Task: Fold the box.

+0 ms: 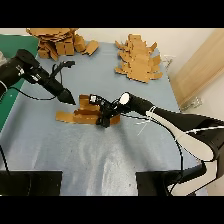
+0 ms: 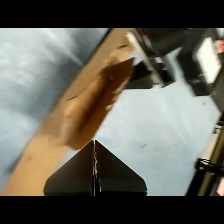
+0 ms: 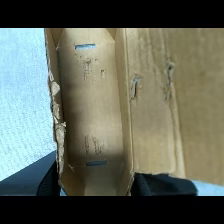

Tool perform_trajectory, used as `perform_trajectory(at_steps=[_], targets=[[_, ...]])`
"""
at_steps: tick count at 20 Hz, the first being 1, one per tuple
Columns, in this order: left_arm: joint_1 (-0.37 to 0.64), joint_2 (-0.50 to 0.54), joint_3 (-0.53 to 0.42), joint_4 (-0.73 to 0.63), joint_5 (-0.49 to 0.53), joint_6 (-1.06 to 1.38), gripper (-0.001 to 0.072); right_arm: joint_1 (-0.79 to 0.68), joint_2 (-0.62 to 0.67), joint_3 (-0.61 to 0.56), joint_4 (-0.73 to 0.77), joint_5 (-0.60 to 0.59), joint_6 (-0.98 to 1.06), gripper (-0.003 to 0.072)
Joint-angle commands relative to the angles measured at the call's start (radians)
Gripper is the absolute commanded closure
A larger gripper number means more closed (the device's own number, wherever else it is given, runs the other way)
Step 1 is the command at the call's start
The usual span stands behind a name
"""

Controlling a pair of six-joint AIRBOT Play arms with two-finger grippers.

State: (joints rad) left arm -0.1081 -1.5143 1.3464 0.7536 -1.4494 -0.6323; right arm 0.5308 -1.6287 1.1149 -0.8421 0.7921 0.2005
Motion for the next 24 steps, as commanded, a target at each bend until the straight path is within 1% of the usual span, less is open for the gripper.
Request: perform_trajectory(at_steps=[1,2,3,5,7,8,10,13,18,20,22,23,24], targets=[[-0.069,-0.017,-0.011,-0.082,0.110,-0.042,0.0697,0.001,-0.001,0.000,0.000,0.001,0.000,0.0179],[-0.088,-0.041,-0.007,-0.090,0.179,-0.045,0.0697,0.001,-0.001,0.000,0.000,0.000,0.001,0.0179],[-0.098,-0.074,0.005,-0.098,0.208,-0.056,0.0697,0.001,-0.001,0.000,0.000,0.000,0.000,0.0179],[-0.095,-0.156,0.030,-0.142,0.214,-0.104,0.0697,0.001,-0.001,0.000,0.000,0.001,0.000,0.0179],[-0.082,-0.233,0.044,-0.205,0.266,-0.147,0.0697,0.001,-0.001,0.000,0.000,0.000,0.000,0.0179],[-0.076,-0.267,0.054,-0.243,0.276,-0.151,0.0697,0.001,-0.001,0.000,0.000,0.000,0.000,0.0179],[-0.072,-0.321,0.064,-0.283,0.264,-0.177,0.0697,0.001,-0.001,0.000,-0.001,0.001,0.000,0.0179],[-0.072,-0.375,0.064,-0.271,0.254,-0.233,0.0697,0.001,-0.001,0.000,-0.001,0.001,0.000,0.0179],[-0.072,-0.412,0.065,-0.274,0.230,-0.245,0.0697,0.001,-0.001,0.000,-0.001,0.000,0.000,0.0179],[-0.062,-0.409,0.086,-0.304,0.211,-0.182,0.0697,0.001,-0.001,0.000,-0.001,0.000,0.000,0.0179],[-0.026,-0.378,0.134,-0.318,0.095,-0.058,0.0698,0.001,-0.001,0.000,-0.001,0.000,0.000,0.0179],[-0.003,-0.336,0.140,-0.275,0.037,0.010,0.0699,0.001,-0.001,0.000,-0.001,0.002,0.000,0.0179],[0.014,-0.287,0.138,-0.186,0.029,0.021,0.0699,0.001,-0.001,0.000,-0.002,0.003,0.000,0.0179]])
